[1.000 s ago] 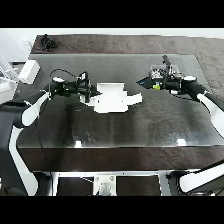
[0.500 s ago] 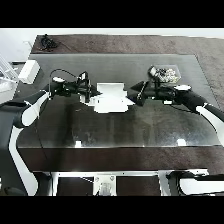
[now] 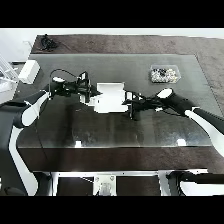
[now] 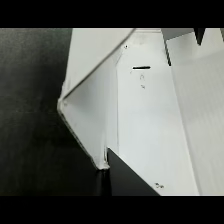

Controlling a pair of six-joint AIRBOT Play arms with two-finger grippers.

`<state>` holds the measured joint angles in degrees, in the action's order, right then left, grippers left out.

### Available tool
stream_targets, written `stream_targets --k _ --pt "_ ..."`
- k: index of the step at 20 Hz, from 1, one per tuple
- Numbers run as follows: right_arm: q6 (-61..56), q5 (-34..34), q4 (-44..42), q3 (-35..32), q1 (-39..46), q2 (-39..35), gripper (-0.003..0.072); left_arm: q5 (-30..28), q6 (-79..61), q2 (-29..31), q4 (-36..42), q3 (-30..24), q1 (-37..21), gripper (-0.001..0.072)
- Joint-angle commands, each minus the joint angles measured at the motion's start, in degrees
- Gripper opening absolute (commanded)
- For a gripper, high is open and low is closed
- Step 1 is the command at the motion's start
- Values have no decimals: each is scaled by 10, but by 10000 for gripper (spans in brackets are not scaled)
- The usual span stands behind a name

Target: Fold the box and place the chain.

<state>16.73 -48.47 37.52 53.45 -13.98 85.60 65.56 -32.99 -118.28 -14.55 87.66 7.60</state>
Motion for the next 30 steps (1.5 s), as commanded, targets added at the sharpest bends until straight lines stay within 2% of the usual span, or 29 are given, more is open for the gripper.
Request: stream_targets --k 1,5,11,19,25,30 --pt "-4 48 23 -7 -21 0 639 0 0 0 0 0 0 20" --pt "-4 88 -38 -9 -21 7 639 0 0 0 0 0 0 20" --pt "0 130 -72 -8 -19 15 639 0 0 0 0 0 0 20" --pt "1 130 -82 1 19 -17 639 0 0 0 0 0 0 21" --pt "50 129 -112 11 27 -2 639 1 0 0 0 0 0 21" --pt "57 72 -111 54 38 33 639 18 0 0 0 0 0 20"
